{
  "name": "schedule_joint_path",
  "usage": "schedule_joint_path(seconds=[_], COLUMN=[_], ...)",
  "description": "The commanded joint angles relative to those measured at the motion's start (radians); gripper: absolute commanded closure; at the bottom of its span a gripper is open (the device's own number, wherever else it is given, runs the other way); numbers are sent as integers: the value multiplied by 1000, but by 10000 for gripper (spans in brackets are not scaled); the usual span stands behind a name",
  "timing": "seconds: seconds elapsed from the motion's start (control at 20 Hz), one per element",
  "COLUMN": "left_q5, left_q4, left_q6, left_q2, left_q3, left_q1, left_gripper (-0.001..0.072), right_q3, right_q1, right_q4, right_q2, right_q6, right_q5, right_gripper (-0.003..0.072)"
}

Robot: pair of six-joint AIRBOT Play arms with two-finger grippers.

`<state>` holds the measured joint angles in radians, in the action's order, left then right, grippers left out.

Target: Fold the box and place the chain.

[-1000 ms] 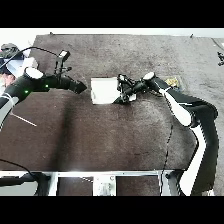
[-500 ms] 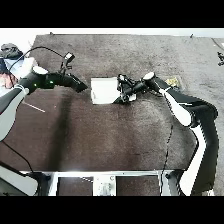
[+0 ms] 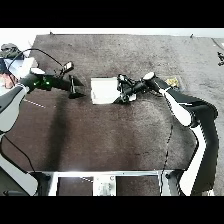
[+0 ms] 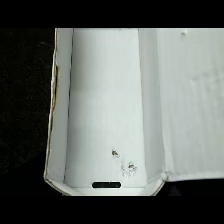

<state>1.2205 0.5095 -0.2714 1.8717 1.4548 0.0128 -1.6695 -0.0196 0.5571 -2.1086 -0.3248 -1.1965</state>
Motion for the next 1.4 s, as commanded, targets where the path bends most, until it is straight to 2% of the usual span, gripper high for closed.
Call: schedule_joint_path(seconds=[0.0, 0.35, 0.85, 1.1, 1.35], left_q5=[8, 40, 78, -7, -32], left_q4=[-19, -76, -81, -84, -104], left_q6=[-132, -209, -227, -227, -260], left_q2=[29, 106, 113, 113, 135], left_q3=[2, 5, 5, 3, 4], left_q1=[17, 22, 58, 86, 105], left_gripper=[-11, -11, -11, -11, -3], right_q3=[-1, -1, -1, -1, -1], right_q1=[-1, -1, -1, -1, -1], right_q4=[0, 0, 0, 0, 0], right_q2=[-1, -1, -1, -1, -1], right_q6=[0, 0, 0, 0, 0], right_q5=[0, 0, 0, 0, 0], right_gripper=[313, 313, 313, 313, 313])
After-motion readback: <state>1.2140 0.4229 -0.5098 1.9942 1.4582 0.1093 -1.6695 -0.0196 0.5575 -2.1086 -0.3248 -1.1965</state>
